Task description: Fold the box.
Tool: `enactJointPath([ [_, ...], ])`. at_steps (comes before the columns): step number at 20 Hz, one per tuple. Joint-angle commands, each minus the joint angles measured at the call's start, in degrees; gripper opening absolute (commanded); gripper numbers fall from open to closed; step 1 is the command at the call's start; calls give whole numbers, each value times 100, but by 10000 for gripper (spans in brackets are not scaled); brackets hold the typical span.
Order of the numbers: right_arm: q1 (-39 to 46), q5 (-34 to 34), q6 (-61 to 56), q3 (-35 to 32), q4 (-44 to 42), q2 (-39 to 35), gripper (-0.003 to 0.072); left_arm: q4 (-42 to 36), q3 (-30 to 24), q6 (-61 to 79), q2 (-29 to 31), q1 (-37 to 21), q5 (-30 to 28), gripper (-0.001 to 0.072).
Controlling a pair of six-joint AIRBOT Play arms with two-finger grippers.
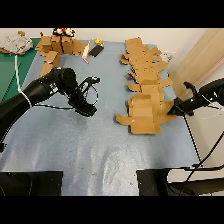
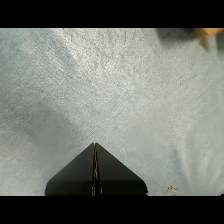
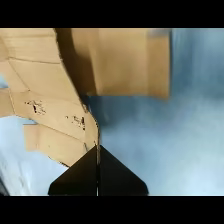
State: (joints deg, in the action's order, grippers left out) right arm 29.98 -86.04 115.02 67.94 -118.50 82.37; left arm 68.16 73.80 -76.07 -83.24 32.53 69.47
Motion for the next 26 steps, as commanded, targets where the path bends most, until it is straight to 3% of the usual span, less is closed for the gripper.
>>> enactJointPath([
  [1,-337,1123,-4,-4,-328,-380,4,0,2,0,0,0,0,13],
  [4,-782,1357,-4,-4,-323,-470,4,0,2,0,0,0,-2,13],
  [12,-1478,9,-728,-105,-48,-546,3,0,2,0,0,0,0,13],
  [17,-2505,651,-1084,-960,-129,-1010,3,0,4,2,0,0,0,13],
  [20,-3075,787,-1582,-1099,-107,-1174,3,0,2,0,0,0,0,13],
  [26,-3322,2063,-2599,-1102,1198,-1519,2,-2,4,2,0,0,0,13],
])
